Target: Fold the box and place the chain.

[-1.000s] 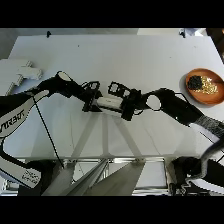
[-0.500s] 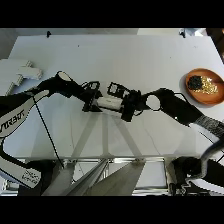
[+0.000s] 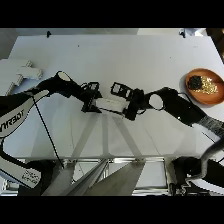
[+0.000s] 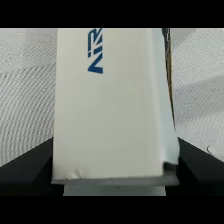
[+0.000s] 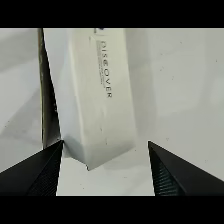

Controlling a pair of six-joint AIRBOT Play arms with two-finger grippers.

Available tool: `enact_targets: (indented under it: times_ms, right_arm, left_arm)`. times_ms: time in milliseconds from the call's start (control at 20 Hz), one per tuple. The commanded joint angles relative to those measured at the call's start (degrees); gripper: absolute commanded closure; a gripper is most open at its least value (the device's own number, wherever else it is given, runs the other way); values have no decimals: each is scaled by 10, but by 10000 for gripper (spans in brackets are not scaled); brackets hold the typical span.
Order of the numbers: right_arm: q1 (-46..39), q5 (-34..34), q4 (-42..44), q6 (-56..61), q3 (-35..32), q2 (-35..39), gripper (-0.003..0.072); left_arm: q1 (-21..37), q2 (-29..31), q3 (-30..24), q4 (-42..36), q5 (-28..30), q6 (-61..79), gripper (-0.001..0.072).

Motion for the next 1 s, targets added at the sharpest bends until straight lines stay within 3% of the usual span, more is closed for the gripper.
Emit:
enact_targets:
  times_ms: [0, 400, 650, 950]
  right_arm:
    - [1, -3, 16, -4, 1, 2, 101]
    - [1, 4, 15, -4, 1, 38, 97]
    - [1, 76, 15, -6, 1, 55, 92]
    - [0, 7, 47, 3, 5, 55, 91]
  left_arm:
    - [0, 0, 0, -3, 3, -2, 315]
    - [0, 0, 0, -3, 3, -2, 315]
    - [0, 0, 0, -3, 3, -2, 315]
    - [0, 0, 0, -3, 3, -2, 315]
